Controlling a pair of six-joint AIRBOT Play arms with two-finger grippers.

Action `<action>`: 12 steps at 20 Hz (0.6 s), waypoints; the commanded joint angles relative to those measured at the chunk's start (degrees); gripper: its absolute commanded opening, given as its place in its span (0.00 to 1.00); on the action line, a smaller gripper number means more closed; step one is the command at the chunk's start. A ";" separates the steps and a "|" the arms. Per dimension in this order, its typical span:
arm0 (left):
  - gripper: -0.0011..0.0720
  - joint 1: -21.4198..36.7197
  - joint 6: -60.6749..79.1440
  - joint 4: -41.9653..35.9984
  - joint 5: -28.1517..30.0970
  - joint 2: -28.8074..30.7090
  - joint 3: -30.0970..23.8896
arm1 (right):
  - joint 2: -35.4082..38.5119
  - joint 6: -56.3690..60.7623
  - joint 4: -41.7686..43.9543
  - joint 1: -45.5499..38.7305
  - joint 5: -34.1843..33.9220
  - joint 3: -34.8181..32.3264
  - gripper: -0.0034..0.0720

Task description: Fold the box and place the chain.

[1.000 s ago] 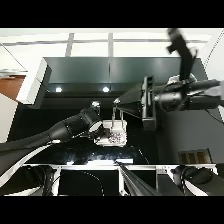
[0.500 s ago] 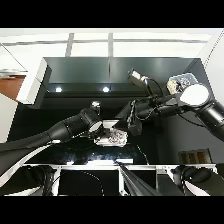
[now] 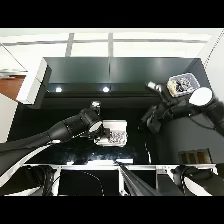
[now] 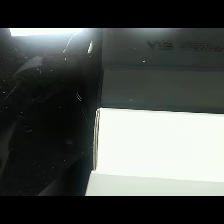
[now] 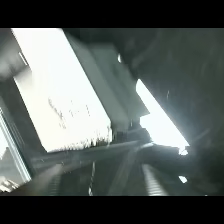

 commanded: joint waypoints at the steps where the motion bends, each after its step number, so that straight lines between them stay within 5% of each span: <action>1: 0.05 -0.04 0.02 0.00 -0.13 0.00 0.00 | -0.02 -14.86 6.62 1.22 -10.97 -11.85 1.00; 7: 0.05 -0.04 0.02 0.00 0.11 0.00 0.00 | -0.22 -35.91 7.23 13.66 -30.84 -17.33 0.99; 12: 0.05 -0.04 0.02 0.00 0.15 0.00 0.00 | -2.38 -44.61 12.39 15.47 -31.69 -17.29 0.99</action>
